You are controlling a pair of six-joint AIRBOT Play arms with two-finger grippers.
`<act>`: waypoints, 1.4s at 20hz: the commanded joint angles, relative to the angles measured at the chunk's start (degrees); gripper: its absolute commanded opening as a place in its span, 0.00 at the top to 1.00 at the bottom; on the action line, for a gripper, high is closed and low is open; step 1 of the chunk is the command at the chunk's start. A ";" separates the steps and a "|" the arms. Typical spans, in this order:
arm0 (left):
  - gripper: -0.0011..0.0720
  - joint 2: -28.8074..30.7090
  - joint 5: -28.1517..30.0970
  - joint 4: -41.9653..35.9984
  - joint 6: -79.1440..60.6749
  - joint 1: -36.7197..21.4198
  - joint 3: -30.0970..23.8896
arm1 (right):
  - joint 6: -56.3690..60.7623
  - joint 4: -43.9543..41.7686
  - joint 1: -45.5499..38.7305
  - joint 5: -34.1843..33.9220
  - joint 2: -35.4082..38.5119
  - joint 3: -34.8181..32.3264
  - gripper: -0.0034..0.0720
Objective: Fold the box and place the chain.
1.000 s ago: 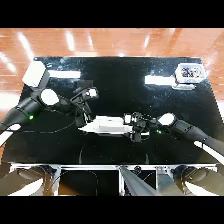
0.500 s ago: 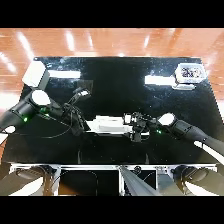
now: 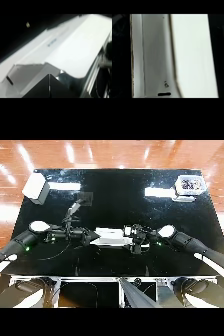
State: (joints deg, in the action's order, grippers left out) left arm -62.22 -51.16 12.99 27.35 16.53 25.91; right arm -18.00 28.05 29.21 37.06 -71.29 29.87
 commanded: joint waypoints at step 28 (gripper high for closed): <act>0.96 4.13 27.76 -31.58 -23.15 18.88 -4.50 | 0.02 0.02 -0.04 0.02 0.00 0.04 0.13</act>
State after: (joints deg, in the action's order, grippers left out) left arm -59.20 -21.47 -19.07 4.78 35.44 21.41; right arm -17.98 28.10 29.19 37.04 -71.29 29.89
